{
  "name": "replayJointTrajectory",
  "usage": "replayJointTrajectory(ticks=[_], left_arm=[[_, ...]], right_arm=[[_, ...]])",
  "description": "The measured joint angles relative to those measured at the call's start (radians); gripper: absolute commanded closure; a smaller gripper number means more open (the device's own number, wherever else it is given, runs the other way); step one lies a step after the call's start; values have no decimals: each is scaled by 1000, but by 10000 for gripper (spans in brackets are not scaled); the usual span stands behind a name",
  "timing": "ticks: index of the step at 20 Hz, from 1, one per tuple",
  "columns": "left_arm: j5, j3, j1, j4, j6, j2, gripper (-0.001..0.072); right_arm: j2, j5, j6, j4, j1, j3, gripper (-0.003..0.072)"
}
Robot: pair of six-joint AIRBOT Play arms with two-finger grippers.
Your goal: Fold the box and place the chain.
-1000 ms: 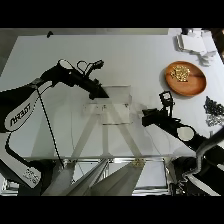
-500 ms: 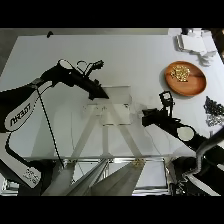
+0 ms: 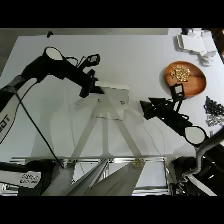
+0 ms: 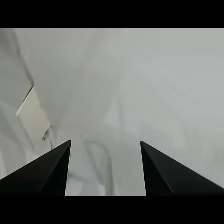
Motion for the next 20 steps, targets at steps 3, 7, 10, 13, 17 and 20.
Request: replayJointTrajectory(ticks=[3, 7, 10, 13, 17, 20], left_arm=[[6, -43, -4, 54, 24, 69, 709], [182, -189, -16, -26, 90, 95, 708], [281, -278, -19, -175, 178, 67, 707], [321, -313, -21, -240, 235, 13, 706], [343, -330, -21, -253, 291, -42, 706], [345, -333, -23, -255, 309, -66, 706]], right_arm=[[99, -71, -1, 0, 0, 6, 205], [171, -124, -1, -1, 0, 10, 205], [188, -143, -2, -2, 0, 10, 205], [195, -150, -3, -4, 0, 10, 206], [198, -153, -3, -4, 0, 10, 206], [199, -153, -3, -4, 0, 10, 206]])
